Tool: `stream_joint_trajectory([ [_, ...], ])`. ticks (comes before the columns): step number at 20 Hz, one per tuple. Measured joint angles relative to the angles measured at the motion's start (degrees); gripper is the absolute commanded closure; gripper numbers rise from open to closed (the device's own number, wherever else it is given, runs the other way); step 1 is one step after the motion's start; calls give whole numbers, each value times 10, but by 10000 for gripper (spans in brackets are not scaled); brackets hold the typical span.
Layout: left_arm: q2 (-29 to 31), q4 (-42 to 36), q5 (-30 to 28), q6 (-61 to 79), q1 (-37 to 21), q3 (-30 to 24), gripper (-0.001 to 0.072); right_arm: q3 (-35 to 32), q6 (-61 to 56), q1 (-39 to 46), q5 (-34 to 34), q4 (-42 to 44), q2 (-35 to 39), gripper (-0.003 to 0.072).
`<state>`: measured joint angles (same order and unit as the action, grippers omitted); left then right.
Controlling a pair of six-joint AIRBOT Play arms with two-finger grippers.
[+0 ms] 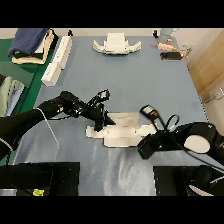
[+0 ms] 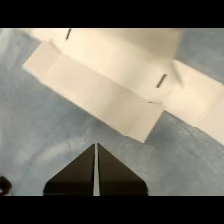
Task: Fold the box.
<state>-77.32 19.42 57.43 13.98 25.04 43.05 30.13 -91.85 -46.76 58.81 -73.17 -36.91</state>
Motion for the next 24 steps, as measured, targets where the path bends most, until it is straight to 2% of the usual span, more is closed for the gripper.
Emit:
stream_joint_trajectory([
  [1,0,0,0,0,0,0,696,0,16,-38,2,-28,-8,141],
  [5,0,-1,0,0,0,0,696,0,55,-137,-3,-171,-67,141],
  [10,0,-1,1,0,0,0,696,0,71,-167,-70,-266,-157,144],
  [12,0,-1,1,0,0,0,696,0,34,-171,-95,-297,-177,145],
  [18,0,-1,1,0,0,0,695,12,-118,-174,-101,-377,-150,146],
  [22,0,-1,1,1,0,0,696,14,-172,-163,-98,-407,-126,145],
  [23,0,-1,1,1,0,0,695,14,-179,-160,-98,-409,-124,115],
  [24,0,-1,1,1,0,0,695,14,-183,-159,-97,-412,-122,-15],
])
